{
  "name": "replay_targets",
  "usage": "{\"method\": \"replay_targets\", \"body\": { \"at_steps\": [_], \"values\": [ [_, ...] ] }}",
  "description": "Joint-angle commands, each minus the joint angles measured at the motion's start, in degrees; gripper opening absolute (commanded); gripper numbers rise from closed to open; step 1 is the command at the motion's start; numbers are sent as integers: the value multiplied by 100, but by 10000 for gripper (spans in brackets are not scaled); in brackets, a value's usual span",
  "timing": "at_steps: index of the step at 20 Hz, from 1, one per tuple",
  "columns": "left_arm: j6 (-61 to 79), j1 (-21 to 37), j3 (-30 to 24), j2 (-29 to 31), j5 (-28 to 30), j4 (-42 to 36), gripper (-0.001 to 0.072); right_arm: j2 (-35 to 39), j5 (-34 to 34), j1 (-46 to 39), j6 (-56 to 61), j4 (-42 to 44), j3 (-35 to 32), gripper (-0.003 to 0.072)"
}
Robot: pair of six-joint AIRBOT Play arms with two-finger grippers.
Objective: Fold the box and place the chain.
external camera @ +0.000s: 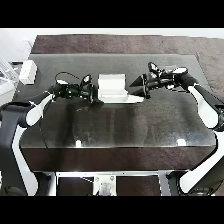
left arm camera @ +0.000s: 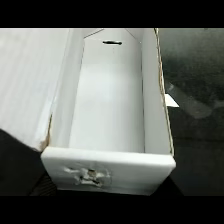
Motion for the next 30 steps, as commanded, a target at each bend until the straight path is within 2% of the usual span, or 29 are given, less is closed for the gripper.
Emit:
{"method": "replay_targets", "body": {
  "at_steps": [1, 2, 4, 9, 11, 17, 21, 23, 30],
  "values": [
    [9, -4, -2, 0, -20, 4, 522, 61, 944, 22, 74, 861, 4, 6],
    [9, -4, -2, 0, -22, 4, 522, 61, 951, 74, 138, 975, 4, 5],
    [9, -4, -2, 0, -26, 4, 522, 59, 487, 245, 356, 1008, 4, 5],
    [7, -4, -2, 0, -33, 4, 522, 59, -1600, 678, 566, 748, 7, 4],
    [7, -4, -2, 0, -37, 4, 522, 59, -2194, 776, 708, 424, 9, 4],
    [9, -4, -2, 0, -98, 4, 522, 55, -3032, 841, 997, -66, 114, 2],
    [9, -4, -2, 0, -94, 4, 522, 15, -3001, 935, 1274, -846, 144, 2],
    [9, -4, -2, 0, -96, 4, 522, -28, -2769, 986, 1314, -955, 140, 3],
    [9, -4, -2, 0, -90, 4, 522, -127, -2741, 1137, 1211, -1279, 160, 3]
  ]
}}
